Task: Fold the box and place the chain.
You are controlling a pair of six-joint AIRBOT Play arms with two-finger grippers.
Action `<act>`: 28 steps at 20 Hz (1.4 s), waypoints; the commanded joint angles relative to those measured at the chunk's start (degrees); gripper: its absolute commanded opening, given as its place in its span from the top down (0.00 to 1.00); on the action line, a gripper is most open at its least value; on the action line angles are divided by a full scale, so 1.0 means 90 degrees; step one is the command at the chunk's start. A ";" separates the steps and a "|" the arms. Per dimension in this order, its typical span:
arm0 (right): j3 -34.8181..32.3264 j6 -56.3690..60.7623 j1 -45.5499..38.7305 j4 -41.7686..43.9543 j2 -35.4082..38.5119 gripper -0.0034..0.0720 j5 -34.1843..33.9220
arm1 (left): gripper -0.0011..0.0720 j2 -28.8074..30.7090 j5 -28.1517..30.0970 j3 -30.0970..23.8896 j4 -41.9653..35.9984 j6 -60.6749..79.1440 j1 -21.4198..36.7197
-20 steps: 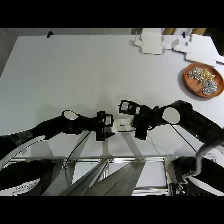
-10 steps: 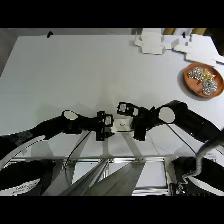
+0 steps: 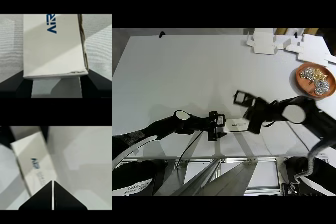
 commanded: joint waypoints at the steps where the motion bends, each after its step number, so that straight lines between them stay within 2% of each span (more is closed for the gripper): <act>1: 0.0143 0.1251 -0.0981 -0.0765 0.0379 0.93 0.0498 | 0.61 0.0002 0.0010 0.0002 0.0010 0.0002 0.0007; 4: -0.0027 0.2234 -0.2412 -0.1331 0.0274 0.93 0.1260 | 0.61 0.0002 0.0010 0.0002 0.0010 0.0002 0.0007; 8: -0.0500 0.2776 -0.3883 -0.1394 0.0199 0.93 0.1724 | 0.61 0.0005 0.0010 0.0002 0.0010 0.0002 0.0007; 13: -0.0668 0.2771 -0.4461 -0.1394 0.0202 0.93 0.2327 | 0.62 0.0066 -0.0114 0.0002 0.0012 0.0000 0.0010; 15: -0.0668 0.2771 -0.4459 -0.1367 0.0204 0.93 0.2409 | 0.63 0.0515 0.0019 0.0002 0.0007 -0.0141 0.0134; 17: -0.0668 0.2771 -0.4459 -0.1370 0.0202 0.93 0.2407 | 0.65 0.1336 0.0350 0.0002 0.0010 -0.0920 0.0449; 20: -0.0668 0.2771 -0.4459 -0.1370 0.0202 0.93 0.2407 | 0.63 0.2611 0.1246 0.0002 0.0206 -0.2586 0.1212; 23: -0.0668 0.2771 -0.4461 -0.1370 0.0204 0.93 0.2407 | 0.64 0.3599 0.1834 -0.0002 0.1081 -0.4384 0.2361; 25: -0.0668 0.2771 -0.4461 -0.1370 0.0202 0.93 0.2407 | 0.64 0.3976 0.1785 -0.0002 0.2001 -0.5867 0.3296; 28: -0.0668 0.2771 -0.4461 -0.1370 0.0202 0.93 0.2407 | 0.64 0.4090 0.0828 -0.0005 0.4488 -0.8177 0.4806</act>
